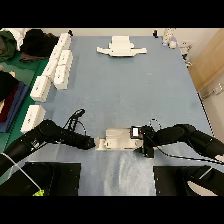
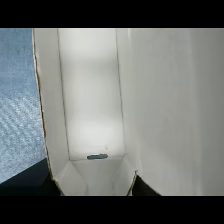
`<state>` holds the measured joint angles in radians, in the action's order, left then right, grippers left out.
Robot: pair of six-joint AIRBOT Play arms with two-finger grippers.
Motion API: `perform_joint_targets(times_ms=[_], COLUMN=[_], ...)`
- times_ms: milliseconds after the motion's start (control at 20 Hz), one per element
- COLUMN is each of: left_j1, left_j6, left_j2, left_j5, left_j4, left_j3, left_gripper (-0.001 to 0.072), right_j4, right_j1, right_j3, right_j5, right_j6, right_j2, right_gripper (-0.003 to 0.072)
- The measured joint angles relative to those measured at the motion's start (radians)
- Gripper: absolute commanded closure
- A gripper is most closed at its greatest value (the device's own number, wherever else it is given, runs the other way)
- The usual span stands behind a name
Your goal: Fold the box.
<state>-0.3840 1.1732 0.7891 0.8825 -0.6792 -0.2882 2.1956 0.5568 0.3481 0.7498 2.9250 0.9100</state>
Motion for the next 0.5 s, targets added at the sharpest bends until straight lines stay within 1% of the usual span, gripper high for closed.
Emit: perform_joint_targets(times_ms=[300, 500], left_j1=[-0.006, -0.007], left_j6=[0.109, 0.145], left_j2=[-0.018, -0.021], left_j5=[0.001, 0.001], left_j4=[-0.122, -0.156], left_j3=[0.000, 0.000], left_gripper=[0.0694, 0.0694], right_j4=[0.000, 0.000], right_j1=[0.000, 0.000], right_j3=[0.000, 0.000], right_j5=[0.000, 0.000], right_j6=[0.000, 0.000], right_j2=[0.000, 0.000], right_gripper=[0.0179, 0.0179])
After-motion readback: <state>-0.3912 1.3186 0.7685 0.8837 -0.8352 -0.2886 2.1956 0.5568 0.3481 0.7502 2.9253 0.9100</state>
